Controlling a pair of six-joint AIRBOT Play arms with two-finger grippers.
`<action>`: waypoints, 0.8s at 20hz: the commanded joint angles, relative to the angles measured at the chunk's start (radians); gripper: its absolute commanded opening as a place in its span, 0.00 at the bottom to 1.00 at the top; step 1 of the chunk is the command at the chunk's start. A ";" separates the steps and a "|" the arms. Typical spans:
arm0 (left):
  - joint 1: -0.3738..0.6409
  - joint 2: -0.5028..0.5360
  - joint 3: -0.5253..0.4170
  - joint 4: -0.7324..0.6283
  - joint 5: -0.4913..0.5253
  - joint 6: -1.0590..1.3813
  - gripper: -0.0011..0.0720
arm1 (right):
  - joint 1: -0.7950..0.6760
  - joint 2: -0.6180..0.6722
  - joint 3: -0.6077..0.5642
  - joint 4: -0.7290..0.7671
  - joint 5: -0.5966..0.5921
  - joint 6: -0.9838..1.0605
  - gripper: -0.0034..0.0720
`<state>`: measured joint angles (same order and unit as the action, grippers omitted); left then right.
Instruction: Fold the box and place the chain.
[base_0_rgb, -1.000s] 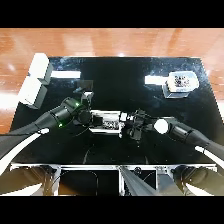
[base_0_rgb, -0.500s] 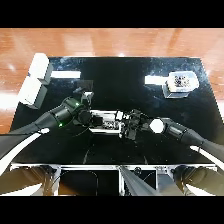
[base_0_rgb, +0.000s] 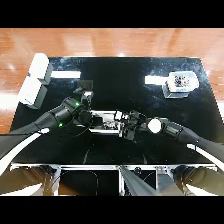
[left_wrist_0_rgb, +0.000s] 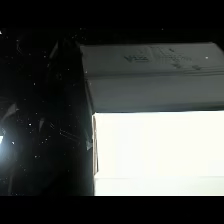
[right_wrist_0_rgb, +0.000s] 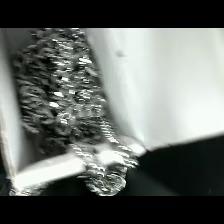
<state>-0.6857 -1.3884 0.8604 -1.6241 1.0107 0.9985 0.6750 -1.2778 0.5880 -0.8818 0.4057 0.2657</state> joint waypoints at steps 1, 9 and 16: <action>0.000 -0.001 0.000 0.001 0.002 0.000 0.04 | 0.000 -0.009 0.002 -0.005 -0.033 -0.001 0.08; 0.000 -0.001 0.000 0.001 0.006 0.000 0.04 | -0.015 0.045 0.036 -0.018 0.030 0.023 0.09; 0.000 -0.001 0.000 0.000 0.006 0.000 0.04 | -0.075 0.272 0.038 -0.080 0.139 0.154 0.10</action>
<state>-0.6857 -1.3884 0.8608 -1.6234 1.0149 0.9989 0.6136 -1.0946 0.6239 -0.9443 0.5060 0.3653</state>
